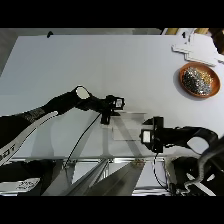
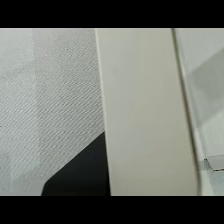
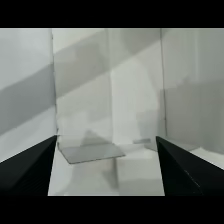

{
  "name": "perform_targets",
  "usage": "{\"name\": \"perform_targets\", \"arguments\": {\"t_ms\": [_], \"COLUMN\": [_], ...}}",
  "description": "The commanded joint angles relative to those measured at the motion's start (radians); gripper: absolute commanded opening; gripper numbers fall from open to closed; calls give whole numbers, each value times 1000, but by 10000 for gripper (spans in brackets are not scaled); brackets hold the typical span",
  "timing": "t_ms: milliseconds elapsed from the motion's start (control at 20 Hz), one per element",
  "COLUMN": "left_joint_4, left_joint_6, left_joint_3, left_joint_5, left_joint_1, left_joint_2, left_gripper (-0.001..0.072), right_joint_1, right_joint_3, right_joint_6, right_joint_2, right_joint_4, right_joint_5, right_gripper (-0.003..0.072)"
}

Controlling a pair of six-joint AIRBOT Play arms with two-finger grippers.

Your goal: Fold the box and place the chain.

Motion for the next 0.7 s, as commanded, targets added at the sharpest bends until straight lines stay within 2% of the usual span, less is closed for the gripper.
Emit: {"name": "perform_targets", "arguments": {"t_ms": [0, 200, 650], "left_joint_4": [0, 0, 0], "left_joint_6": [0, 0, 0], "left_joint_3": [0, 0, 0], "left_joint_5": [-2, -2, -2], "left_joint_1": [0, 0, 0], "left_joint_2": [-1, -1, 0], "left_gripper": [12, 12, 12], "right_joint_1": [99, 128, 127], "right_joint_3": [-100, -148, -146], "right_joint_6": [-62, -61, -12], "right_joint_2": [8, 7, -43], "right_joint_4": [-47, -76, -110], "right_joint_5": [-171, -209, -310], "right_gripper": [699, 698, 696]}}
